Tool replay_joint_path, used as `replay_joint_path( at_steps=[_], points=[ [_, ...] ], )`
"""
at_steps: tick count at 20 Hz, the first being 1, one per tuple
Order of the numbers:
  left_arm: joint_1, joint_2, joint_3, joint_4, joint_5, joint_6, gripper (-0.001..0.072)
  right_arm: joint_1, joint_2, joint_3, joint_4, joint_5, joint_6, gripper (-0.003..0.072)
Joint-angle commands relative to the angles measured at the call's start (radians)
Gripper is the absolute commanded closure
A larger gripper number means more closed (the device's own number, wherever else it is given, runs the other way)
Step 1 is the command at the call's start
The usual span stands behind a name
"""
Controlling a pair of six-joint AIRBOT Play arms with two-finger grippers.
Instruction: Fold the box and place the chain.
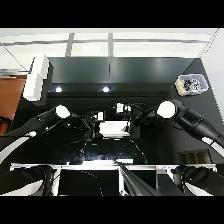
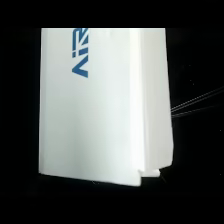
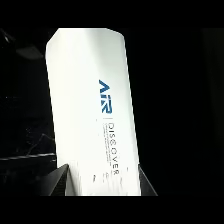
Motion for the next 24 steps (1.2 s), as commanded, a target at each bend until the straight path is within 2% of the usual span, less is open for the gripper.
replay_joint_path(
  at_steps=[1,2,5,6,7,8,17,19,24],
  points=[
    [0.001,0.000,0.000,0.000,0.000,-0.001,0.0378,0.001,0.000,0.000,0.000,0.002,0.000,0.0246],
    [0.001,0.000,0.000,0.000,0.000,-0.001,0.0378,0.001,0.000,0.000,0.000,0.002,0.001,0.0283],
    [0.001,0.000,0.000,0.000,0.000,-0.001,0.0378,0.001,-0.001,0.000,0.000,0.003,0.000,0.0283],
    [0.001,0.000,0.000,0.000,0.000,-0.001,0.0378,0.001,-0.001,0.000,0.000,0.003,0.000,0.0320],
    [0.001,0.000,0.000,0.000,0.000,-0.001,0.0378,0.001,-0.001,0.000,0.000,0.003,0.001,0.0444],
    [0.001,0.000,0.000,0.000,0.000,-0.001,0.0378,0.001,-0.001,0.000,0.000,0.003,0.001,0.0464],
    [0.001,0.000,0.000,0.000,0.000,-0.001,0.0378,0.001,-0.002,-0.007,0.000,0.024,0.001,0.0462],
    [0.001,0.000,0.000,0.000,0.000,-0.001,0.0378,0.001,-0.002,-0.007,0.000,0.019,0.001,0.0371],
    [0.001,0.000,0.000,0.000,0.000,-0.001,0.0378,0.001,-0.002,-0.007,0.000,0.018,0.001,0.0371]
  ],
)
